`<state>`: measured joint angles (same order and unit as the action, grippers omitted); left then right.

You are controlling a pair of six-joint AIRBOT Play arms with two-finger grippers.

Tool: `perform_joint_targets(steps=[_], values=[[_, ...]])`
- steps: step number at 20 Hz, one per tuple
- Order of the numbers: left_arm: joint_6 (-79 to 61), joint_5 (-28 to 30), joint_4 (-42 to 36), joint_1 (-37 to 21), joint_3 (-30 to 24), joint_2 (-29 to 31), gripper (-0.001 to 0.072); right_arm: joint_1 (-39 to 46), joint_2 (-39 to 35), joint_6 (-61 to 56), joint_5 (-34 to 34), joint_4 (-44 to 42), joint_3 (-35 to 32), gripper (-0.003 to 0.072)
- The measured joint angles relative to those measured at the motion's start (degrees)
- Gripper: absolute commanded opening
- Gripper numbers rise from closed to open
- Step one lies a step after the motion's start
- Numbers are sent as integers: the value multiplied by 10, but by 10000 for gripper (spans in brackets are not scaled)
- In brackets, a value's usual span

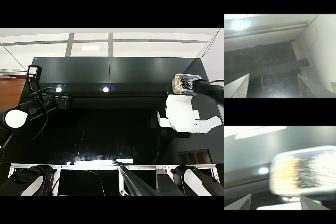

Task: Fold the box and place the chain.

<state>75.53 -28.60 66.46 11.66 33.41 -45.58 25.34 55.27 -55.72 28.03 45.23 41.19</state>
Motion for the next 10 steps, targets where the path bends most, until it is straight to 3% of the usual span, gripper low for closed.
perform_joint_targets(steps=[3,5,7,10], values=[[0,1,-3,0,0,-1,709,129,63,-119,91,148,81,719],[0,1,-5,0,0,-2,709,215,113,-171,178,203,128,720],[0,1,-9,0,0,-2,709,283,163,-188,265,209,162,719],[0,1,-10,0,0,-2,709,335,236,-127,401,150,196,719]])
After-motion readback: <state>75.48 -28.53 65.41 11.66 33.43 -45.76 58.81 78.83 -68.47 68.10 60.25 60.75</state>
